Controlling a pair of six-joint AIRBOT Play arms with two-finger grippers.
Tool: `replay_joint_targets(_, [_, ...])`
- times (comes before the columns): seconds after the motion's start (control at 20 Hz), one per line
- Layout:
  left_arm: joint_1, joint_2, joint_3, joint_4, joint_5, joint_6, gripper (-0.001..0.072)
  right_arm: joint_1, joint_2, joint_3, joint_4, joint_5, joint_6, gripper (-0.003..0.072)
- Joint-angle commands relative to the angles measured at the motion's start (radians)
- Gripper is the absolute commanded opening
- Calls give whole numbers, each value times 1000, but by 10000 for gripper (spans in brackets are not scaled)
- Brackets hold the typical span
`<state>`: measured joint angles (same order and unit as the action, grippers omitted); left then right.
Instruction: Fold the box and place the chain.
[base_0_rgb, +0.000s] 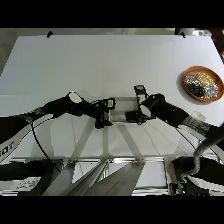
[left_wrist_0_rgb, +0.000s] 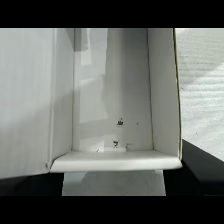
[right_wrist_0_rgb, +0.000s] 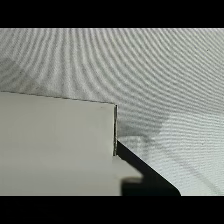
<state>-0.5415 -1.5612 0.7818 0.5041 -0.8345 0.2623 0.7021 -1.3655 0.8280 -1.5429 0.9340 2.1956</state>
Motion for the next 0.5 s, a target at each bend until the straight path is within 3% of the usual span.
replay_joint_targets(0.0, [1, 0, 1, 2, 0, 3, 450, 1, 1, 1, 2, -7, -18, 17])
replay_joint_targets(0.05, [1, 0, 1, 2, 0, 3, 450, 1, 3, 1, 2, -9, -35, 24])
replay_joint_targets(0.2, [1, 0, 1, 2, 0, 3, 450, 1, 36, 1, -6, -30, -58, 497])
replay_joint_targets(0.45, [1, 0, 1, 2, 0, 3, 450, 1, 155, 1, -10, 25, -168, 523])
